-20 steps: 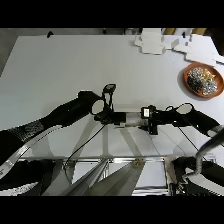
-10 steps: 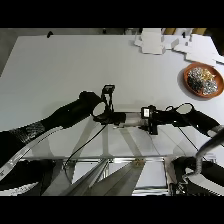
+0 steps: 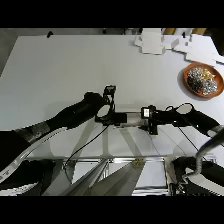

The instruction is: Fold the box and place the chain.

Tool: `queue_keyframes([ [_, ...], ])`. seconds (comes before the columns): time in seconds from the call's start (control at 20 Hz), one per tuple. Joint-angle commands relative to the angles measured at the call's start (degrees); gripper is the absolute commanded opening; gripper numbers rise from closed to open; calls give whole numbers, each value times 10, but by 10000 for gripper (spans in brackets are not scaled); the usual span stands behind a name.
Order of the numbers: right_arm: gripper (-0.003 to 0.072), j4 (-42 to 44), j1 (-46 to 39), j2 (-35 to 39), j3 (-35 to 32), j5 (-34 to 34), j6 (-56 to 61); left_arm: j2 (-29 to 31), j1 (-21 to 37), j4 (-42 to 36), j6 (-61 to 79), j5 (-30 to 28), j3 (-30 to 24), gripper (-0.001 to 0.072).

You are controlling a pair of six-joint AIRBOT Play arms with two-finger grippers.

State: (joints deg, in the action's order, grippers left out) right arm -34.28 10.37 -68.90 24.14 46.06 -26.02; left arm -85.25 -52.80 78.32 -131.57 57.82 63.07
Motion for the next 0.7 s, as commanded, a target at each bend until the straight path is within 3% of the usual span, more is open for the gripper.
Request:
queue_keyframes([
  [0.0,403,0,0,0,0,0,0,-27,-7,12,-21,40,27,262],
  [0.2,403,0,0,0,0,0,0,-57,-11,26,-43,67,58,263],
  [0.5,403,0,0,0,0,0,0,-71,-10,30,-118,73,59,263],
  [0.65,403,0,0,0,0,0,0,-97,-10,36,-109,132,91,265],
])
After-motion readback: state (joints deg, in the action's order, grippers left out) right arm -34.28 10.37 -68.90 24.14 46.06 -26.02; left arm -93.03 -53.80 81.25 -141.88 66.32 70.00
